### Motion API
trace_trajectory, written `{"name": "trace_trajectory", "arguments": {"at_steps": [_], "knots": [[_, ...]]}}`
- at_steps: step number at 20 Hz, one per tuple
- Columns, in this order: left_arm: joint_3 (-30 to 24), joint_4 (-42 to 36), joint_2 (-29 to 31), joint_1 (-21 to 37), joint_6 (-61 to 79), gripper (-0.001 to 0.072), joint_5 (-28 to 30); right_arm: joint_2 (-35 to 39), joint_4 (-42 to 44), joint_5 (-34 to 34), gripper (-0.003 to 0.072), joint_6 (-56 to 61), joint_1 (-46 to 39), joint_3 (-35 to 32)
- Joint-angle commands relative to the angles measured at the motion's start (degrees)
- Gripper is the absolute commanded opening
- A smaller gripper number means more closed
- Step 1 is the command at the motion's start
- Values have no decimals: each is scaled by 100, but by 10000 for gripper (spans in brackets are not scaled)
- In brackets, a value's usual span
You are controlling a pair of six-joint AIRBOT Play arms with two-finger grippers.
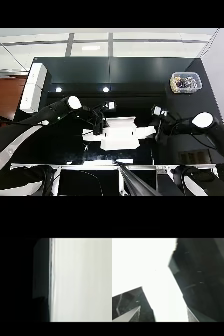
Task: Fold the box and place the chain.
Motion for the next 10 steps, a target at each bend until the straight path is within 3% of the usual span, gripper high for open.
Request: {"name": "trace_trajectory", "arguments": {"at_steps": [1,10], "knots": [[2,24,-4,2,17,25,28,-2,-133,-142,662,-190,496,-260],[2,24,-4,2,15,26,7,-31,-98,-1220,663,-278,1886,-313]]}}
